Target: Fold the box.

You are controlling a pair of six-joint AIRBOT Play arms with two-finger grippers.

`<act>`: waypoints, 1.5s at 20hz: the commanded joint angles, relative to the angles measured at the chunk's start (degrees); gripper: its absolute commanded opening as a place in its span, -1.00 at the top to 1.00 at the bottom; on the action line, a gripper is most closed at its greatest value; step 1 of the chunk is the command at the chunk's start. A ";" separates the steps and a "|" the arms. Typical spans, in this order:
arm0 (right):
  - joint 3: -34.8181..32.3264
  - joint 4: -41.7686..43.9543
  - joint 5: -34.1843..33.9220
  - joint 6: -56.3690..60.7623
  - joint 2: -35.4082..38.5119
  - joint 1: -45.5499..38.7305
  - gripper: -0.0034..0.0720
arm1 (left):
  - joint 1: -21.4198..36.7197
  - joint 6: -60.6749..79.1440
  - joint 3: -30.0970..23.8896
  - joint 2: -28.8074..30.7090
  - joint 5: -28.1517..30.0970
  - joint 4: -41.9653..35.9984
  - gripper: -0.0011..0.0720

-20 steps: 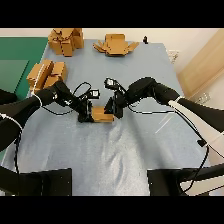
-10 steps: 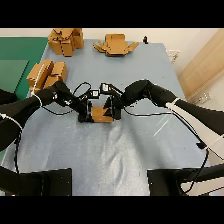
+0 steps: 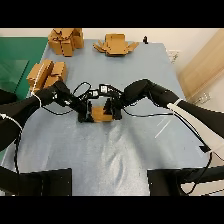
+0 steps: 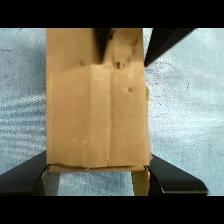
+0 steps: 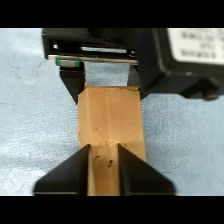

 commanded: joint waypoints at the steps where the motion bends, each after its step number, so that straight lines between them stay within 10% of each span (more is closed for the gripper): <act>1: 0.00 -0.24 -1.49 0.02 1.05 0.04 0.77 | -0.02 0.11 0.04 0.02 0.04 0.02 0.93; 8: 0.00 -0.22 -4.61 0.02 1.09 0.04 0.87 | -0.02 0.11 0.04 0.02 0.02 0.02 0.93; 10: 0.00 0.72 -4.72 0.96 1.36 0.13 0.09 | -0.02 0.11 0.04 0.02 0.02 0.02 0.93; 21: -0.24 -2.80 1.66 11.82 1.66 1.05 0.08 | -0.02 0.13 0.04 0.02 0.11 0.24 0.93; 22: -0.70 -0.39 1.31 13.42 2.10 0.48 0.10 | -0.02 0.13 0.04 0.02 0.11 0.24 0.93; 24: -1.03 6.25 -1.60 14.16 3.39 -1.07 0.89 | -0.02 0.13 0.04 0.02 0.11 0.24 0.93; 30: -4.09 18.64 -6.51 6.69 5.75 -6.01 0.90 | -0.02 0.13 0.04 0.02 0.28 0.24 0.93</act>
